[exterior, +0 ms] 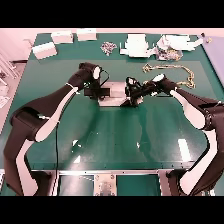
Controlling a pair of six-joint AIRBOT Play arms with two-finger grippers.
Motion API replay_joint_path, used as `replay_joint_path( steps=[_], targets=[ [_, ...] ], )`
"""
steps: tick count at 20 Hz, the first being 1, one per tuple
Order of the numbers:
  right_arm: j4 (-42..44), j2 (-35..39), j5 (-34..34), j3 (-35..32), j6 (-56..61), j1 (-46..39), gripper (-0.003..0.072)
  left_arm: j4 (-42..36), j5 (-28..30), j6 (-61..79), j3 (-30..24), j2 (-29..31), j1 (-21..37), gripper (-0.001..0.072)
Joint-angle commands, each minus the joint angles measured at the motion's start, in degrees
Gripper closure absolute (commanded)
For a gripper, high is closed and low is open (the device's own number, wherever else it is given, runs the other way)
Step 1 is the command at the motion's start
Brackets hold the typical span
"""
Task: Fold the box and place the chain.
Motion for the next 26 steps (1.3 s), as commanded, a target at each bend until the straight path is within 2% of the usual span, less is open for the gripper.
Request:
replay_joint_path(
  steps=[1,2,10,11,12,13,21,23,26],
  targets=[
    [0.00,-0.02,0.04,-0.02,0.02,0.00,0.0179,0.48,0.28,0.28,0.44,-0.59,-0.68,0.0653],
    [0.00,-0.02,0.04,-0.02,0.02,0.00,0.0179,0.48,0.46,0.72,0.42,-0.68,-0.68,0.0691],
    [0.00,-0.02,0.02,0.00,0.02,0.00,0.0179,0.39,0.28,0.72,0.44,-0.76,-0.55,0.0690],
    [0.00,-0.02,0.02,0.00,0.02,0.00,0.0179,0.02,0.20,0.87,0.44,-0.63,-0.42,0.0662],
    [0.00,-0.02,0.02,0.00,0.02,0.00,0.0179,0.02,0.00,0.90,0.44,-0.50,-0.42,0.0429],
    [0.00,-0.02,0.02,0.00,0.02,0.00,0.0179,0.02,-0.39,1.11,0.79,-0.42,-0.31,0.0308],
    [0.00,-0.02,0.02,0.00,0.02,0.00,0.0179,-1.81,-8.96,3.13,7.74,-0.42,0.59,0.0318],
    [0.00,-0.02,0.02,0.00,0.02,0.00,0.0180,-7.23,-12.55,7.82,9.33,-0.39,1.73,0.0318],
    [0.00,-0.02,0.02,0.00,0.02,0.00,0.0179,-21.90,-17.81,16.28,9.46,-0.33,6.08,0.0318]
  ],
)
